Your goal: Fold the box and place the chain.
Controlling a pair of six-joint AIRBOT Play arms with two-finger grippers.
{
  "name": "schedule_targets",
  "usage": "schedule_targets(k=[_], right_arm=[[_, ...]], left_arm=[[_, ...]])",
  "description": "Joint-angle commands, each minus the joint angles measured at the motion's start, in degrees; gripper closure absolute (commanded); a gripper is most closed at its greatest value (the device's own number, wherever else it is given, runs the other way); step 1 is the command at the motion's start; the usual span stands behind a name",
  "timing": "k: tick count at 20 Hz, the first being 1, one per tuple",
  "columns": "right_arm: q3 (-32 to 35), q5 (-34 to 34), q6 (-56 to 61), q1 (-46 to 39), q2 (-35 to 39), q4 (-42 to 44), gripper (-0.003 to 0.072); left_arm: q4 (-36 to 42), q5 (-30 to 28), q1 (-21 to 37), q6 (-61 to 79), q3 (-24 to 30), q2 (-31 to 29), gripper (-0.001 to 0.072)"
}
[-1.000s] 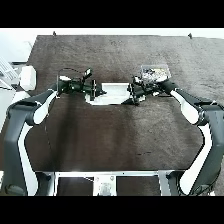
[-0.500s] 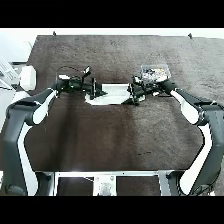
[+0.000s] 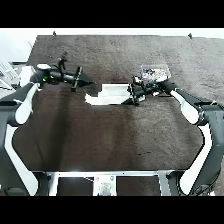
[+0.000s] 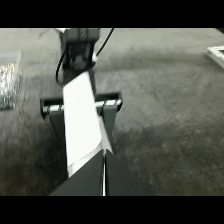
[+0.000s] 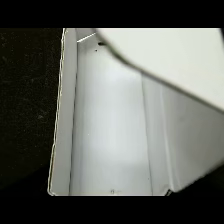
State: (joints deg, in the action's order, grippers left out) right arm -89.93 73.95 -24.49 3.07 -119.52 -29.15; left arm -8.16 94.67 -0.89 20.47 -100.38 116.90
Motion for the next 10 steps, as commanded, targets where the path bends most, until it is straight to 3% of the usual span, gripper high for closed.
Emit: schedule_targets(k=[1,4,6,10], right_arm=[[0.0,0.0,0.0,0.0,0.0,0.0,0.0104],[0.0,0.0,0.0,0.0,0.0,0.0,0.0105],[0.0,0.0,0.0,0.0,0.0,0.0,0.0104],[0.0,0.0,0.0,0.0,0.0,0.0,0.0105]], left_arm=[[-3.2,-1.5,0.2,1.0,0.6,-6.9,0.0694],[-9.9,-13.4,-5.1,1.0,5.2,-15.6,0.0694],[-10.4,-20.0,-9.0,1.0,10.4,-19.7,0.0695],[-12.3,-25.8,-14.5,1.0,18.4,-20.6,0.0692]])
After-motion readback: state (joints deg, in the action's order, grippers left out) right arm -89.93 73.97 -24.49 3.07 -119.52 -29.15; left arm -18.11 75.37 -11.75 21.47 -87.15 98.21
